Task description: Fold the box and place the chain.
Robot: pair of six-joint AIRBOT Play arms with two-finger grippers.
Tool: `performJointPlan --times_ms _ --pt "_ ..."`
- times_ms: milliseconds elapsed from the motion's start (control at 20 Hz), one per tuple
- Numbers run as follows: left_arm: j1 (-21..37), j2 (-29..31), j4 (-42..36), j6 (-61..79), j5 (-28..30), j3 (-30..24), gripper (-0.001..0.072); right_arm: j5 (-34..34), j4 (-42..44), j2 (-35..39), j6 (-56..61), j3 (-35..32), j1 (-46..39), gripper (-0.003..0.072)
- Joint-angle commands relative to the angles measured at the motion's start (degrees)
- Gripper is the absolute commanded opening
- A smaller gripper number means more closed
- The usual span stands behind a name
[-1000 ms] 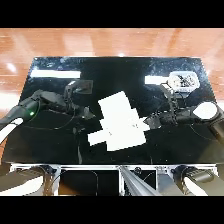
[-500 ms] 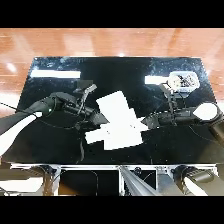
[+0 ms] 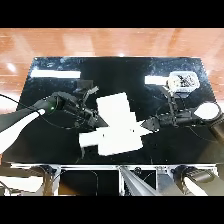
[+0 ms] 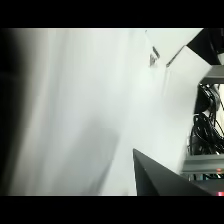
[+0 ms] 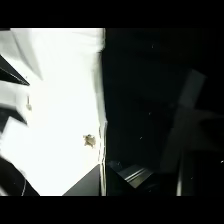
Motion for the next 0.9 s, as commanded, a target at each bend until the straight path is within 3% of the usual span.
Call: performJointPlan --times_ms 0,500,650,750,800,850 --pt "0.31 -0.13 -1.27 2.58 1.79 0.07 0.0506 0.92 0.22 -0.02 0.68 -0.04 -0.11 0.0046" --pt "-0.57 -5.14 -1.66 3.61 6.38 0.07 0.0487 0.02 0.26 -0.02 1.33 -0.04 -0.11 0.0047" --pt "-0.79 -5.38 -1.73 3.82 6.19 0.09 0.0379 0.02 0.24 -0.02 1.31 -0.04 -0.11 0.0046" --pt "-0.76 -5.38 -1.68 4.09 5.01 0.15 0.0104 -0.17 0.26 -0.02 1.31 -0.04 -0.11 0.0047" --pt "-0.76 -5.38 -1.73 4.74 5.11 0.28 0.0030 -0.17 0.24 -0.02 1.33 -0.04 -0.11 0.0048" --pt "-0.76 -5.38 -1.68 5.07 5.22 0.55 0.0018 -0.17 0.24 -0.02 1.53 -0.04 -0.11 0.0050"
